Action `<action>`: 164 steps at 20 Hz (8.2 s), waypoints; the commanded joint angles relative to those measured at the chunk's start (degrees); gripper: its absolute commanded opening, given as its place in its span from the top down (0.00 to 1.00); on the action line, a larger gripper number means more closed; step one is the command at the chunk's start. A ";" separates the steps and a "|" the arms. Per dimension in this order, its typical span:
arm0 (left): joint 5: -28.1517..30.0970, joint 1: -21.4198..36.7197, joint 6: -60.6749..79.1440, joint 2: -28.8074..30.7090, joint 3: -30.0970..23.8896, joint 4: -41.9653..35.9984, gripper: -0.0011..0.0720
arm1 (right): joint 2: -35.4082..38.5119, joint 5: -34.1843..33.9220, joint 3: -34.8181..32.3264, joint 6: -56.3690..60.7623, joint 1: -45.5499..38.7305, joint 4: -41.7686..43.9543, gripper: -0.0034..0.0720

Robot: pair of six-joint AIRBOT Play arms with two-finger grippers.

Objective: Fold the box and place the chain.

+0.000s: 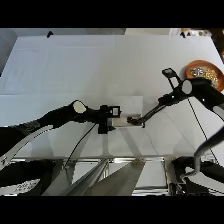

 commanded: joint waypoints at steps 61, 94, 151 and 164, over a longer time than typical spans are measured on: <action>0.02 -0.02 0.02 0.04 -0.02 0.00 0.97 | 28.11 7.41 -8.39 -51.60 2.34 17.99 0.68; 0.02 -0.02 0.02 0.04 -0.02 0.00 0.97 | 15.61 -11.54 -25.00 -84.50 1.75 39.28 0.93; 0.02 -0.02 0.02 0.04 -0.02 0.02 0.97 | 16.46 10.49 -4.28 -40.44 4.81 13.88 0.66; 0.02 -0.02 0.02 0.04 -0.02 0.00 0.97 | 4.92 0.79 -11.26 -55.84 9.75 20.50 0.71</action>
